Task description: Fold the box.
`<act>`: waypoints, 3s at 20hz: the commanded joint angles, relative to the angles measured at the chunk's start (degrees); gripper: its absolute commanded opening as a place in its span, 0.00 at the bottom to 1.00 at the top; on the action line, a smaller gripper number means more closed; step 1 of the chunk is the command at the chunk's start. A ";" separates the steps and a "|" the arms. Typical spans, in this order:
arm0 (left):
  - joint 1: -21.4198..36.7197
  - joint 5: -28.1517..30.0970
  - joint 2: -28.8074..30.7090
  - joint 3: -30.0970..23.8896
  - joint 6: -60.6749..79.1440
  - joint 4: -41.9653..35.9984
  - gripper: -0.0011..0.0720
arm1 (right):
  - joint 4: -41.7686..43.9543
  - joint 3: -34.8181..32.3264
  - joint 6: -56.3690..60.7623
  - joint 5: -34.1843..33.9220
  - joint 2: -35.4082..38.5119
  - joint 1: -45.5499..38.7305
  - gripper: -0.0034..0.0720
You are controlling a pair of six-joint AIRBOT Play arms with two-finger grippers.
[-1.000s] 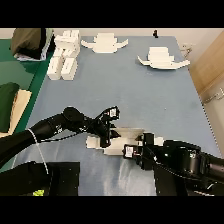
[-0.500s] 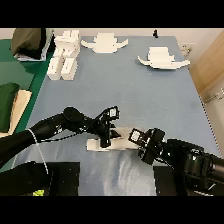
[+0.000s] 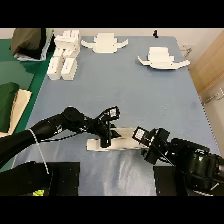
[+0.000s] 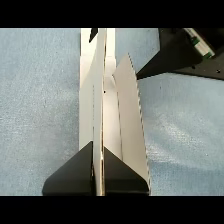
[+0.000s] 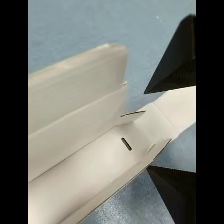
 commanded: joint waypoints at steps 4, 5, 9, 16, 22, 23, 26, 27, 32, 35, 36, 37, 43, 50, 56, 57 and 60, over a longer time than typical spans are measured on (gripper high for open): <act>-0.02 0.02 -0.02 -0.02 0.02 0.07 0.04 | 10.82 -0.33 -26.71 -5.16 4.20 -8.17 1.00; -0.02 0.04 -0.02 -0.02 0.02 0.04 0.04 | 15.45 -0.35 -32.81 -5.79 3.63 -11.39 1.00; -0.02 0.02 -0.02 -0.02 0.02 0.04 0.04 | 38.42 -0.35 -61.72 -8.24 0.46 -27.50 1.00; -0.02 0.02 -0.02 -0.02 0.02 0.07 0.04 | 66.01 -0.33 -91.60 -4.17 -12.26 -45.24 1.00; -0.02 0.02 -0.02 -0.02 0.04 0.04 0.04 | 66.90 -0.72 -92.63 -2.91 -16.00 -45.11 1.00; -0.02 0.02 -0.02 -0.02 0.02 0.04 0.04 | 66.93 -1.53 -92.63 -2.78 -16.00 -45.11 1.00; -0.02 0.02 -0.02 -0.02 0.02 0.04 0.04 | 66.99 -3.82 -92.59 -3.76 -16.00 -45.11 1.00; -0.02 0.02 -0.02 -0.02 0.02 0.04 0.04 | 66.84 -4.00 -92.54 -4.35 -16.00 -45.11 1.00; -0.02 0.02 -0.02 -0.02 0.02 0.04 0.04 | 68.43 -3.56 -90.92 -4.63 -13.94 -45.11 0.99; -0.02 0.02 -0.02 -0.02 0.02 0.04 0.04 | 68.50 -3.56 -90.97 -4.76 -12.04 -45.11 0.99; -0.02 0.02 -0.02 -0.02 0.04 0.04 0.04 | 68.52 -3.56 -91.10 -4.76 -12.39 -45.09 0.99; -0.02 0.02 -0.02 -0.02 0.02 0.04 0.04 | 68.48 -3.58 -91.14 -4.55 -13.03 -45.05 0.99; -0.02 0.02 -0.02 -0.02 0.04 0.04 0.04 | 68.26 -3.69 -91.23 -2.67 -17.20 -42.93 0.99; -0.02 0.02 -0.02 -0.02 0.02 0.04 0.04 | 67.56 -3.69 -91.60 -3.80 -17.53 -42.95 0.98; -0.02 0.02 -0.02 -0.02 0.02 0.04 0.04 | 67.47 -3.69 -94.20 -6.12 -17.53 -42.95 0.98; -0.02 0.02 -0.02 -0.02 0.02 0.04 0.04 | 67.47 -3.69 -94.49 -6.14 -17.53 -42.97 0.97; -0.02 0.02 -0.02 -0.02 0.02 0.04 0.04 | 68.04 -3.72 -96.59 -6.29 -18.08 -42.97 0.97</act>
